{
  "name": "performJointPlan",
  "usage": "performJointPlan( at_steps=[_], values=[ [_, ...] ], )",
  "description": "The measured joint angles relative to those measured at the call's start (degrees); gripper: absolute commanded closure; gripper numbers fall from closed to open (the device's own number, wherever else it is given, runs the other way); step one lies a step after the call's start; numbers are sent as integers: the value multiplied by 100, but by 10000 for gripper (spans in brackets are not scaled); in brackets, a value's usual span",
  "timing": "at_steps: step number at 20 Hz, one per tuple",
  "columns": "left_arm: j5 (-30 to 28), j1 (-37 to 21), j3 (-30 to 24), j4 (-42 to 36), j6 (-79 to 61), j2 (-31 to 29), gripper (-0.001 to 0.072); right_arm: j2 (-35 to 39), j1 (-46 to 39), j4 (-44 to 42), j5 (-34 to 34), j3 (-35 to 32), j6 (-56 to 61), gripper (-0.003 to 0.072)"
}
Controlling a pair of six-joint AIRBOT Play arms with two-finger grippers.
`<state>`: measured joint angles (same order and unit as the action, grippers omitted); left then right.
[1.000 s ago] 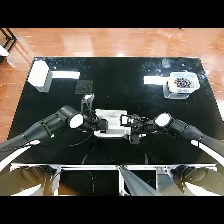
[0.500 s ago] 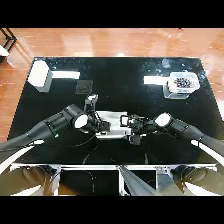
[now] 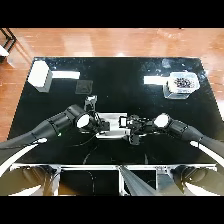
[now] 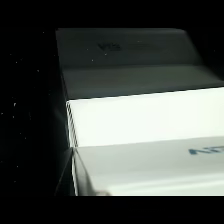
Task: Fold the box and place the chain.
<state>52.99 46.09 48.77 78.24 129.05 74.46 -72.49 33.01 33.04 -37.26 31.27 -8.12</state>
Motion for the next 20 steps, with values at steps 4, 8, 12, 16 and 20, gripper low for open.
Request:
performJointPlan(
  at_steps=[4,8,12,16,20],
  values=[
    [-4,0,2,70,103,31,345,-7,22,50,59,0,48,161],
    [-9,2,2,146,146,31,345,-7,28,72,74,4,68,161],
    [-24,4,2,225,223,35,373,-7,28,79,85,4,81,161],
    [37,2,0,291,249,59,532,-7,28,83,90,4,83,161],
    [74,2,0,315,271,66,548,-7,28,85,90,4,83,161]
  ],
)
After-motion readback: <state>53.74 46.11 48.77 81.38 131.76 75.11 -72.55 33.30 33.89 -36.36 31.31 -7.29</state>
